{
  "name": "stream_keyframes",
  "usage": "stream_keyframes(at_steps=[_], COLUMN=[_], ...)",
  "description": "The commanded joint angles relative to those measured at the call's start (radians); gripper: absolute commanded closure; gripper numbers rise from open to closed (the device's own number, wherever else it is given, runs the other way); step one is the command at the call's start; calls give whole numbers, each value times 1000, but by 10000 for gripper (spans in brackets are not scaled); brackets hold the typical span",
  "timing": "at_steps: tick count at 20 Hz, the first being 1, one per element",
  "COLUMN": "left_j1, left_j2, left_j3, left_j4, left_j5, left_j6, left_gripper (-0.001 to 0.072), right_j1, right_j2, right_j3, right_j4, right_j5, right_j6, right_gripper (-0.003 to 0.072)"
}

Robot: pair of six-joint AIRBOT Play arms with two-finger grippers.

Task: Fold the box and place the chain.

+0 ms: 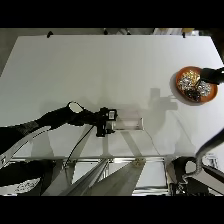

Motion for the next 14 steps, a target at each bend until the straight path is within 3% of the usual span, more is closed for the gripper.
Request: stream_keyframes(at_steps=[1,5,8,14], left_j1=[0,0,0,0], left_j2=[0,0,0,0], left_j3=[1,1,1,1], left_j4=[0,0,0,0], left_j5=[0,0,1,0], left_j6=[0,0,0,0], left_gripper=[318,318,318,318], right_j1=[26,170,300,518], right_j2=[197,407,512,569], right_j3=[0,0,0,0], right_j4=[204,214,301,415], right_j5=[104,205,237,237], right_j6=[-69,-61,-55,-54], right_gripper=[670,670,669,669])
